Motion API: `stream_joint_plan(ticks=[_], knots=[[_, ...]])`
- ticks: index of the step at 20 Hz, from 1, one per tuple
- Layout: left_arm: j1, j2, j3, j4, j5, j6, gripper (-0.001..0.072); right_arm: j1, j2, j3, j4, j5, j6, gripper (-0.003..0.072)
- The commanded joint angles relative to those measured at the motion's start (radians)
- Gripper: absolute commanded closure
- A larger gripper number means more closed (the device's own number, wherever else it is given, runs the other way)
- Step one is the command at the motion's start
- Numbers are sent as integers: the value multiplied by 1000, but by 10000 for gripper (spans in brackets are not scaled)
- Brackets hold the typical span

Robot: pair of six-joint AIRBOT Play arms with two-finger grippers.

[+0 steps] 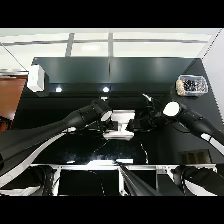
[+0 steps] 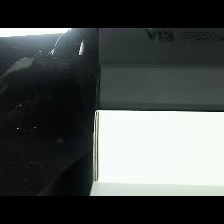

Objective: Fold the box and place the chain.

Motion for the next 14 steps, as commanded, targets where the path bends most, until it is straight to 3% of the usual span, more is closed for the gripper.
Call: stream_joint_plan(ticks=[1,6,8,14], knots=[[0,-1,1,-1,3,0,681,56,0,20,-139,-26,147,228],[0,-1,1,-1,3,0,681,116,0,20,-241,-28,259,228],[0,-1,1,-1,3,0,681,134,0,29,-294,-22,291,334],[1,-1,1,-1,3,0,681,175,-35,124,-473,45,448,335]])
